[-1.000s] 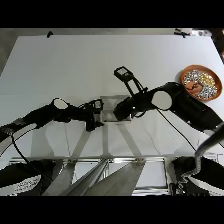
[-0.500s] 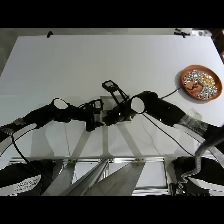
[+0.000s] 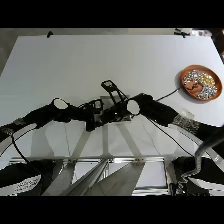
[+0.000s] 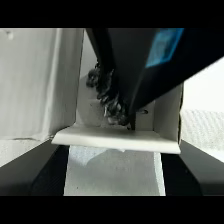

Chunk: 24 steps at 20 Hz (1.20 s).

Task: Fold the box and place the chain.

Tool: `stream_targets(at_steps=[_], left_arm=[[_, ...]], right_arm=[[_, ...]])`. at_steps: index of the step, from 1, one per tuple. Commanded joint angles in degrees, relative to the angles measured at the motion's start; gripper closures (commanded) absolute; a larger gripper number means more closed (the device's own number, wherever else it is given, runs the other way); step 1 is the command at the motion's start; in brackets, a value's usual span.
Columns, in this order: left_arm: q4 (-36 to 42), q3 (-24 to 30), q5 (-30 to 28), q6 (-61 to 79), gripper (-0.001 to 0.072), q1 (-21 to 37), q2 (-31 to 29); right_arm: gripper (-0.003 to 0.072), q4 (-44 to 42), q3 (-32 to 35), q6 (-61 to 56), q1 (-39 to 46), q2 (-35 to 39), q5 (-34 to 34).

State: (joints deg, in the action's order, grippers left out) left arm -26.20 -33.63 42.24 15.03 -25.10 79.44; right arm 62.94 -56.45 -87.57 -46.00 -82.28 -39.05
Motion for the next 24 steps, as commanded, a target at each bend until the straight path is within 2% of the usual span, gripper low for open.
stream_targets(at_steps=[1,3,5,9,11,13,15,17,21,24], left_arm=[[0.0,0.0,0.0,0.0,0.0458,0.0,0.0],[0.0,0.0,0.0,0.0,0.0458,0.0,0.0],[0.0,0.0,0.0,0.0,0.0458,0.0,0.0],[0.0,0.0,0.0,0.0,0.0458,0.0,0.0],[0.0,0.0,0.0,0.0,0.0458,0.0,0.0],[0.0,0.0,0.0,0.0,0.0458,0.0,0.0],[0.0,0.0,0.0,0.0,0.0458,0.0,0.0],[0.0,0.0,0.0,0.0,0.0458,0.0,0.0],[0.0,0.0,0.0,0.0,0.0458,0.0,0.0],[0.0,0.0,0.0,0.0,0.0458,0.0,0.0]], right_arm=[[0.0504,0.2,0.0,-1.7,0.5,-0.4,-0.2],[0.0504,0.1,0.0,-2.6,2.5,0.0,-3.2],[0.0482,0.4,0.0,-1.9,5.5,2.6,-9.3],[0.0484,2.4,0.0,3.0,10.9,14.0,-15.4],[0.0485,8.3,0.0,2.8,13.5,20.0,-18.4],[0.0485,15.7,0.0,-0.3,18.5,22.5,-21.3],[0.0477,23.9,0.0,-5.6,25.3,21.9,-22.5],[0.0391,28.3,0.0,-8.9,32.8,20.4,-22.2],[0.0386,28.4,0.0,-9.6,47.7,15.0,-17.9],[0.0386,28.2,0.0,-11.8,55.3,10.0,-14.5]])
